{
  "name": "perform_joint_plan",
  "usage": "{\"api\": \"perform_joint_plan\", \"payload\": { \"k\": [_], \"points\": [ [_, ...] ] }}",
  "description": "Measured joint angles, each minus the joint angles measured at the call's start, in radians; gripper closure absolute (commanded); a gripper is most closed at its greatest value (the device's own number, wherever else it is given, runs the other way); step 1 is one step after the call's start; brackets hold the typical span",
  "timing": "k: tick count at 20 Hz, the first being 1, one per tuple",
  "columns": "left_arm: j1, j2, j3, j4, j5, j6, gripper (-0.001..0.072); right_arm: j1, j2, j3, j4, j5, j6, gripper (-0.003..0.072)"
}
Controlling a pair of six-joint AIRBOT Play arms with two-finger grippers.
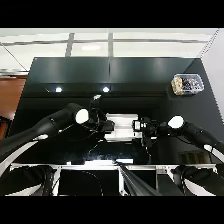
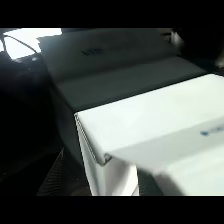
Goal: Fold the box and place the chain.
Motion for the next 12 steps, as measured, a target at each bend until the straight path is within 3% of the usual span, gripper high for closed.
{"api": "perform_joint_plan", "payload": {
  "k": [4,5,6,7,12],
  "points": [
    [-0.068,-0.081,0.109,0.154,-0.105,-0.143,0.0211,0.000,0.000,0.000,0.000,0.000,0.000,0.0244],
    [-0.084,-0.093,0.125,0.185,-0.119,-0.183,0.0266,0.000,0.000,0.000,0.000,0.000,0.000,0.0244],
    [-0.098,-0.101,0.137,0.212,-0.132,-0.224,0.0393,0.000,0.000,0.000,0.000,0.000,0.000,0.0244],
    [-0.110,-0.108,0.145,0.233,-0.145,-0.254,0.0447,0.000,0.000,0.000,0.000,0.000,0.000,0.0244],
    [-0.142,-0.128,0.166,0.281,-0.187,-0.350,0.0447,0.000,0.000,0.000,0.000,0.000,0.000,0.0244]
  ]
}}
